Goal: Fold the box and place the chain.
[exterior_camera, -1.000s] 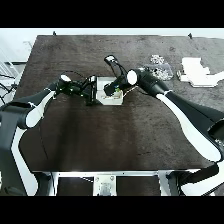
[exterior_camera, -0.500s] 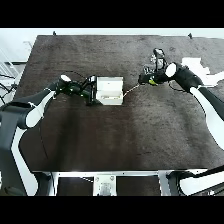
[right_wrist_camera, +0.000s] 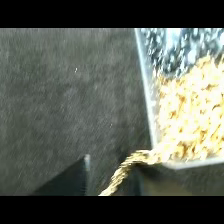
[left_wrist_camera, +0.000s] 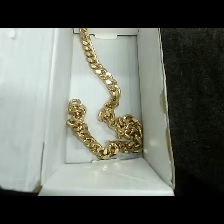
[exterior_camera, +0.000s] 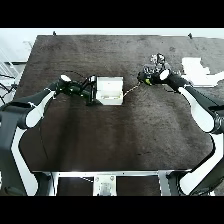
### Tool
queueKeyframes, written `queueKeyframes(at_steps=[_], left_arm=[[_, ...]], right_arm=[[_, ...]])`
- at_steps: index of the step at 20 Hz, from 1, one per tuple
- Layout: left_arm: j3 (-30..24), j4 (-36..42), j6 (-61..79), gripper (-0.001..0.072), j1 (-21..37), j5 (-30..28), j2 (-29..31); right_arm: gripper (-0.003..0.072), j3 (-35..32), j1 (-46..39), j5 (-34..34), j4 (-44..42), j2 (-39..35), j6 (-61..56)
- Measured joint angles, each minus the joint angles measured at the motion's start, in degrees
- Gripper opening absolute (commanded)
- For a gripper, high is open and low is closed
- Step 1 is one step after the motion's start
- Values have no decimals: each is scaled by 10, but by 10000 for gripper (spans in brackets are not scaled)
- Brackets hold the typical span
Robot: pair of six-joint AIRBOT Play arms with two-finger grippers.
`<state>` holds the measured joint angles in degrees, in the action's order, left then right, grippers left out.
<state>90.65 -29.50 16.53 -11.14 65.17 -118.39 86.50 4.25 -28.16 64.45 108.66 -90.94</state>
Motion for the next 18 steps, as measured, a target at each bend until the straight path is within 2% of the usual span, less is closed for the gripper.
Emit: queueKeyframes(at_steps=[1, 4, 7, 13, 18], left_arm=[[0, 0, 0, 448, 0, 0, 0], [0, 0, 0, 447, 0, 0, 0], [0, 0, 0, 448, 0, 0, 0], [0, 0, 0, 447, 0, 0, 0], [0, 0, 0, 447, 0, 0, 0]], right_arm=[[12, 5, -1, 5, -2, 3, 0], [10, 16, -1, 4, -4, 5, 8], [10, 21, 7, -23, -4, -30, 29], [10, 23, 59, -104, 45, -193, 77], [9, 23, 127, -138, 102, -311, 82]])
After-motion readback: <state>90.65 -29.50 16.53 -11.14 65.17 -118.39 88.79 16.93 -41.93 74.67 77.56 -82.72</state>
